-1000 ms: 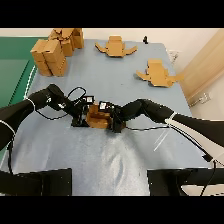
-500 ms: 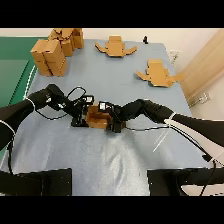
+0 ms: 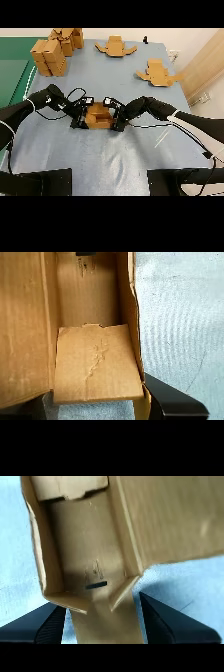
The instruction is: Fold the box.
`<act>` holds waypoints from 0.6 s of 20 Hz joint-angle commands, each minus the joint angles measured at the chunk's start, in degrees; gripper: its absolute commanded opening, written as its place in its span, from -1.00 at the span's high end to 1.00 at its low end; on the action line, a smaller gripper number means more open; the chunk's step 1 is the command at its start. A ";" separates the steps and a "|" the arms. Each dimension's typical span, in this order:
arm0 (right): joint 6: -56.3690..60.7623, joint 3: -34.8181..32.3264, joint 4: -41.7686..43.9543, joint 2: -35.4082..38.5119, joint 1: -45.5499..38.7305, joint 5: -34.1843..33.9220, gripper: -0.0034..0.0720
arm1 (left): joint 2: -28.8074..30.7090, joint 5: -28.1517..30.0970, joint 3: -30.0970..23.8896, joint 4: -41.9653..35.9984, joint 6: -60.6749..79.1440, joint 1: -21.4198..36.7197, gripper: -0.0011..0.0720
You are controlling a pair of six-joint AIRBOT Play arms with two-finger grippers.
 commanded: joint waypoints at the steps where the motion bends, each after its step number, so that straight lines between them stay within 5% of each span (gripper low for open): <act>1: 1.14 -0.02 -0.31 0.02 -0.52 -2.93 -0.99 | 0.04 0.44 0.04 0.02 -0.07 0.02 0.90; 12: -6.64 -0.02 2.47 0.02 2.05 1.09 -0.99 | 0.04 0.42 0.15 -0.20 -0.09 0.02 0.90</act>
